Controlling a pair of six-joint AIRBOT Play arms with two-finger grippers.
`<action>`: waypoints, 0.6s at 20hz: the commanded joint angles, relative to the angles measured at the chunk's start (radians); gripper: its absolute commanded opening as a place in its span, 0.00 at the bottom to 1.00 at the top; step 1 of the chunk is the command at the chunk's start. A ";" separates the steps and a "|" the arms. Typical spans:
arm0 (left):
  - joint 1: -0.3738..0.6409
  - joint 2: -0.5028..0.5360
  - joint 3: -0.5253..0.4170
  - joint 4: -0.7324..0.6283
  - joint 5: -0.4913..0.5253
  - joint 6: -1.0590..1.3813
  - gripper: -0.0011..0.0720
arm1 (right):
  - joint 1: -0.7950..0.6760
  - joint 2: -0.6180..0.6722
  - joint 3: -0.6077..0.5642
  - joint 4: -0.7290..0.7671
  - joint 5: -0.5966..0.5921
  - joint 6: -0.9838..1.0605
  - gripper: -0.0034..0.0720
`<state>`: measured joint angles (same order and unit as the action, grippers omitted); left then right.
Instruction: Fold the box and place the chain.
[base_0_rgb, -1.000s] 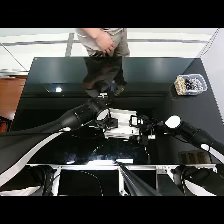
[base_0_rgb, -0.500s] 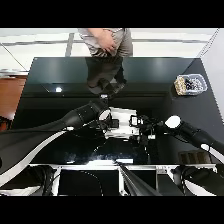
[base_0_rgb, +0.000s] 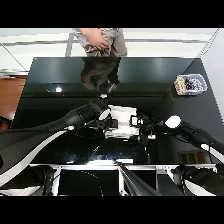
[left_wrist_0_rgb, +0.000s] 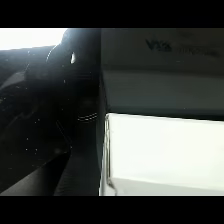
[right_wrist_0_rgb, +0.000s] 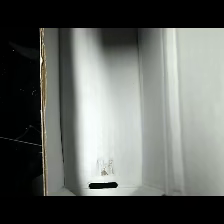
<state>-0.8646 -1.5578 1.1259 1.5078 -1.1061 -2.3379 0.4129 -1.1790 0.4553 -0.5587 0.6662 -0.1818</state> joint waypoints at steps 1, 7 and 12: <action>0.000 0.000 0.013 0.006 -0.001 0.011 0.59 | 0.001 0.000 0.000 0.001 -0.001 0.000 0.23; 0.000 -0.005 0.014 0.002 0.003 0.013 0.06 | 0.001 0.000 0.000 0.001 -0.001 0.000 0.23; 0.000 -0.005 0.014 0.002 -0.006 0.023 0.06 | 0.001 0.002 0.001 0.012 0.037 0.006 0.31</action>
<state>-0.8646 -1.5623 1.1389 1.5097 -1.1065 -2.3188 0.4129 -1.1790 0.4553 -0.5571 0.6693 -0.1810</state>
